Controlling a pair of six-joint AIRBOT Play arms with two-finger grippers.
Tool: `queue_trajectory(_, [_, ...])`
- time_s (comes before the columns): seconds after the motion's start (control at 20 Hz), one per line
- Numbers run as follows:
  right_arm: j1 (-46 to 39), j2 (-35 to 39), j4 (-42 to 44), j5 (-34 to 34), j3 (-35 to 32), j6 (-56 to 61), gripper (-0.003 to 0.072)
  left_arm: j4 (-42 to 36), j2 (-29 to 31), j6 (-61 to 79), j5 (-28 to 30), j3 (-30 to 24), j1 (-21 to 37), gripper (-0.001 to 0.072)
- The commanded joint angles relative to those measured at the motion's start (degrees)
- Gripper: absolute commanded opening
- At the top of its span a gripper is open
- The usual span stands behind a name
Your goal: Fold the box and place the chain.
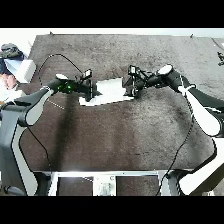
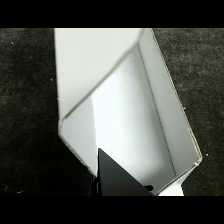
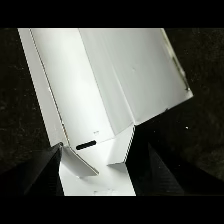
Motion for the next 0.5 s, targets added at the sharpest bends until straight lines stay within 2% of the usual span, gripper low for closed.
queue_trajectory(0.0, [0.4, -3.3, 0.3, 3.8, 4.1, 0.6, 0.0618, 0.0, 0.0, 0.0, 0.0, 0.0, 0.0, 0.0013])
queue_trajectory(0.45, [1.8, -7.0, 0.3, 8.3, 7.5, 0.0, 0.0618, 0.0, 0.0, -0.1, 0.0, 0.0, 0.0, 0.0013])
